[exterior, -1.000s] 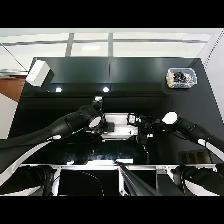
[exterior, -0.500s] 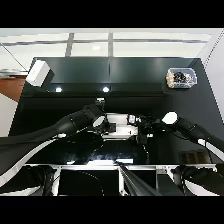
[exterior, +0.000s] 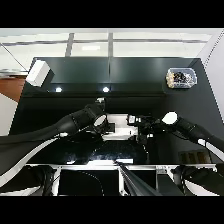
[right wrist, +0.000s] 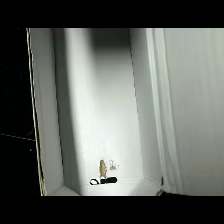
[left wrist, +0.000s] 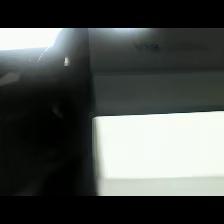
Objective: Fold the box and place the chain.
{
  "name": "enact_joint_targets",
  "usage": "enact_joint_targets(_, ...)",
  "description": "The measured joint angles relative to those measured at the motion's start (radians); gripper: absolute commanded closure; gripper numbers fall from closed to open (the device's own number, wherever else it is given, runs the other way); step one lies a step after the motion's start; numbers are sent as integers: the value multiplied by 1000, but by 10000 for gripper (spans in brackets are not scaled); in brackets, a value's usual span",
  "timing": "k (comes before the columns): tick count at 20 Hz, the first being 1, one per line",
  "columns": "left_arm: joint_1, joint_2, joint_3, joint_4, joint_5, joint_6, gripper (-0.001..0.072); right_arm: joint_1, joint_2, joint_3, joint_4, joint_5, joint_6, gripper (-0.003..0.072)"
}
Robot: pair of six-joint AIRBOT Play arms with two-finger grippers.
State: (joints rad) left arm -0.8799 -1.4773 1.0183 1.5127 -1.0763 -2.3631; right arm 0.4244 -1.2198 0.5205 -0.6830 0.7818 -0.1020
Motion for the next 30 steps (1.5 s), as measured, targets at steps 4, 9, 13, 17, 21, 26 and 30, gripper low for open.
enact_joint_targets(4,0,0,3,-3,-16,0,224,0,0,0,2,0,4,162)
enact_joint_targets(9,0,0,4,-6,-16,0,500,0,0,0,2,-2,4,161)
enact_joint_targets(13,-3,0,4,-7,16,-1,545,0,0,0,2,-2,4,161)
enact_joint_targets(17,-3,0,4,-7,27,-3,546,0,0,0,2,-2,4,161)
enact_joint_targets(21,-3,0,4,-2,31,-8,679,0,0,0,4,0,6,161)
enact_joint_targets(26,-4,0,4,-2,35,1,679,0,2,0,0,1,4,-22)
enact_joint_targets(30,-3,4,4,2,36,0,677,0,55,0,-53,2,31,-19)
